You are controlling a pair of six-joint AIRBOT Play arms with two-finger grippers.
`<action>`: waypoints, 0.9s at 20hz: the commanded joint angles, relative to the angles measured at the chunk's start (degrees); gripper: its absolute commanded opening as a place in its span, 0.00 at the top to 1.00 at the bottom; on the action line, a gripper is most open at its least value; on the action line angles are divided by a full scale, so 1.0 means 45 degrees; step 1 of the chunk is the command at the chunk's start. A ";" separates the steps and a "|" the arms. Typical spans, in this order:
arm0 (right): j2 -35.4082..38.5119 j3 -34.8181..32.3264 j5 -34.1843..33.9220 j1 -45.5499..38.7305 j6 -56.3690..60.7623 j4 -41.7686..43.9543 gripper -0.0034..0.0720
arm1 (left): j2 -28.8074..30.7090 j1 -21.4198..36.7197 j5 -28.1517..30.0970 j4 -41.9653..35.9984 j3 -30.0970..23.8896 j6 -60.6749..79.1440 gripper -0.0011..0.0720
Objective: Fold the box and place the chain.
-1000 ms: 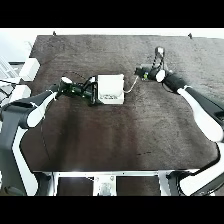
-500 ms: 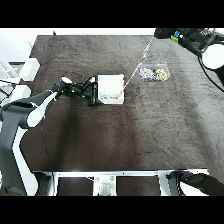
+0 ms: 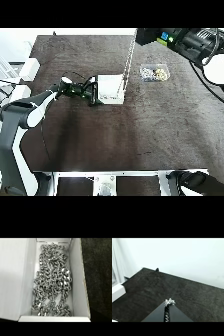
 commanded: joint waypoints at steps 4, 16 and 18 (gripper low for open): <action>-0.1146 -0.0015 -0.0039 0.0685 0.0515 0.0107 0.95 | 0.0000 0.0000 -0.0010 0.0000 -0.0005 0.0000 0.26; -0.4901 -0.3298 -0.1899 0.0515 0.1520 0.0053 0.57 | 0.0000 0.0000 -0.0010 0.0000 -0.0005 0.0000 0.26; -0.4682 -0.3215 -0.1899 0.0243 0.1205 0.0049 0.56 | 0.0000 0.0000 -0.0010 0.0000 -0.0005 0.0000 0.26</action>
